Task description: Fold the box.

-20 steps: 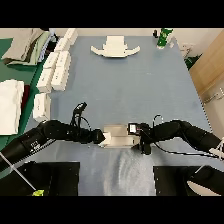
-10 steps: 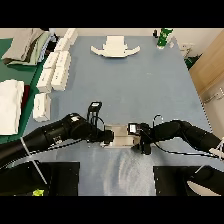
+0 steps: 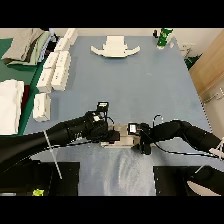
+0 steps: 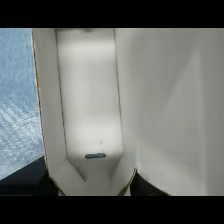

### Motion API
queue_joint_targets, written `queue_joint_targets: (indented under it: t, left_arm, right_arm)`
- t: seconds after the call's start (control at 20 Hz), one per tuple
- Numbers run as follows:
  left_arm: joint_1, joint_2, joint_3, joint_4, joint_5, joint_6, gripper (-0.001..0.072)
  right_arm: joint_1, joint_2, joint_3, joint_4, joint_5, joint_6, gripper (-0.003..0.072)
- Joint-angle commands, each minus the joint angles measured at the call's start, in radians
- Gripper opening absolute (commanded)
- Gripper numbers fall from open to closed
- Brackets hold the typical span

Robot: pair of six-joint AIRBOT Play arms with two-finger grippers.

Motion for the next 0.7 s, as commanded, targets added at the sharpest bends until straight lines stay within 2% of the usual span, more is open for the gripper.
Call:
queue_joint_targets:
  t: [0.0,0.15,0.4,0.65]
  left_arm:
    - [-0.017,-0.047,0.054,0.011,-0.032,-0.030,0.0406]
    - [-0.022,-0.063,0.091,-0.012,-0.043,-0.031,0.0406]
    - [-0.021,-0.062,0.098,-0.043,-0.058,-0.031,0.0407]
    - [-0.019,-0.067,0.098,-0.018,-0.126,-0.037,0.0403]
  right_arm:
    - [0.000,0.000,0.000,0.000,0.000,0.000,0.0449]
    - [0.000,0.000,0.000,0.000,0.000,0.000,0.0449]
    - [0.000,0.000,0.000,-0.003,0.000,0.000,0.0449]
    - [0.000,0.000,0.000,-0.003,0.000,0.000,0.0449]
